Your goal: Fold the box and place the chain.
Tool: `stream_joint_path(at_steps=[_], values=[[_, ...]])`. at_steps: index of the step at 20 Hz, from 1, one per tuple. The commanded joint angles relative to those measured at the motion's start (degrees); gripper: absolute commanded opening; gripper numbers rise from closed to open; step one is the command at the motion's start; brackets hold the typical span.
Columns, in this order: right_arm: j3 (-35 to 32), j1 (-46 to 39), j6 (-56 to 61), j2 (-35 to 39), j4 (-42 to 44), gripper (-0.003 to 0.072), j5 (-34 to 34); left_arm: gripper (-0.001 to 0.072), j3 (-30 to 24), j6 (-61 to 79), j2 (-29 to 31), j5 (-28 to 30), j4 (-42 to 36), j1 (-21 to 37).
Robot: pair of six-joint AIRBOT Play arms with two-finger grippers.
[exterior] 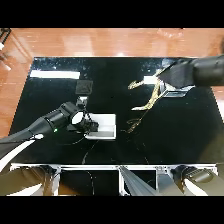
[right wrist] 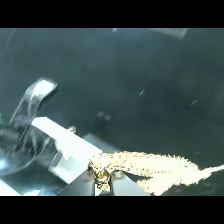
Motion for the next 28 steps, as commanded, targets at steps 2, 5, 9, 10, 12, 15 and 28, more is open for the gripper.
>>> stream_joint_path(at_steps=[2,5,9,10,12,15,28], values=[[-5.01,8.79,2.14,0.09,1.05,0.0020,3.15,0.0022,-0.04,0.02,-0.07,-0.04,-0.17,-0.04],[-6.51,14.60,4.24,0.07,1.18,0.0019,6.99,0.0022,-0.04,0.09,-0.07,-0.11,-0.17,-0.04],[-6.62,19.45,4.94,0.00,3.06,0.0019,13.92,0.0022,-0.04,0.07,-0.07,-0.09,-0.15,-0.02],[-6.62,19.93,4.92,0.00,3.80,0.0019,15.96,0.0022,-0.04,0.07,-0.07,-0.09,-0.15,-0.02],[-6.62,19.96,4.87,-0.11,5.35,0.0019,20.11,0.0022,-0.04,0.07,-0.07,-0.09,-0.17,-0.04],[-6.62,19.98,3.13,-0.50,9.86,0.0019,26.10,0.0022,-0.04,0.07,-0.07,-0.11,-0.20,-0.04],[-6.62,23.02,1.90,-2.56,8.79,0.0020,29.31,0.0022,-0.07,0.20,-0.07,-0.15,-0.17,-0.04]])
